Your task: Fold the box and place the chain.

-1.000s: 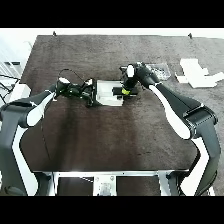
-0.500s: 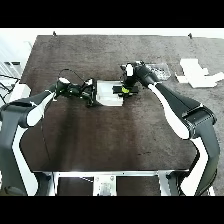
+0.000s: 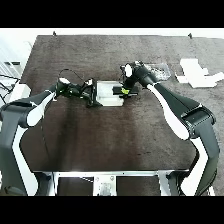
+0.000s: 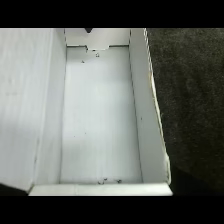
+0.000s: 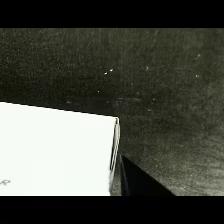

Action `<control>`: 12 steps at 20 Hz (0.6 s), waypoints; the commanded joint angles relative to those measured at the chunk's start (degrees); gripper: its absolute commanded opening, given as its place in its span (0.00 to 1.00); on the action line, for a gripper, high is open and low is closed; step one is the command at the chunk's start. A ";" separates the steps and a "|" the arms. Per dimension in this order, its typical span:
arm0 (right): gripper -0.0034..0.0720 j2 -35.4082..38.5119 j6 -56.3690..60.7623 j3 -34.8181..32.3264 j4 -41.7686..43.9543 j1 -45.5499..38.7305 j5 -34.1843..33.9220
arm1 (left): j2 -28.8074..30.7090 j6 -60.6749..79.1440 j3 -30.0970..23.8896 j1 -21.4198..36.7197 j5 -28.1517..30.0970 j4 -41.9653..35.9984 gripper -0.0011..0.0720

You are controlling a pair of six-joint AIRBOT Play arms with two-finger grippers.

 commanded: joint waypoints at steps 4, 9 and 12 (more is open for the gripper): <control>0.09 -0.26 0.48 0.07 -1.09 0.72 0.68 | 0.00 0.00 0.00 0.04 0.15 0.02 0.43; 0.08 -0.28 0.50 0.07 -1.53 0.76 0.68 | 0.02 0.00 0.00 0.07 0.15 0.00 0.43; 0.30 -0.24 0.70 0.11 -1.53 0.68 0.72 | 0.02 0.00 0.00 0.07 0.15 0.00 0.43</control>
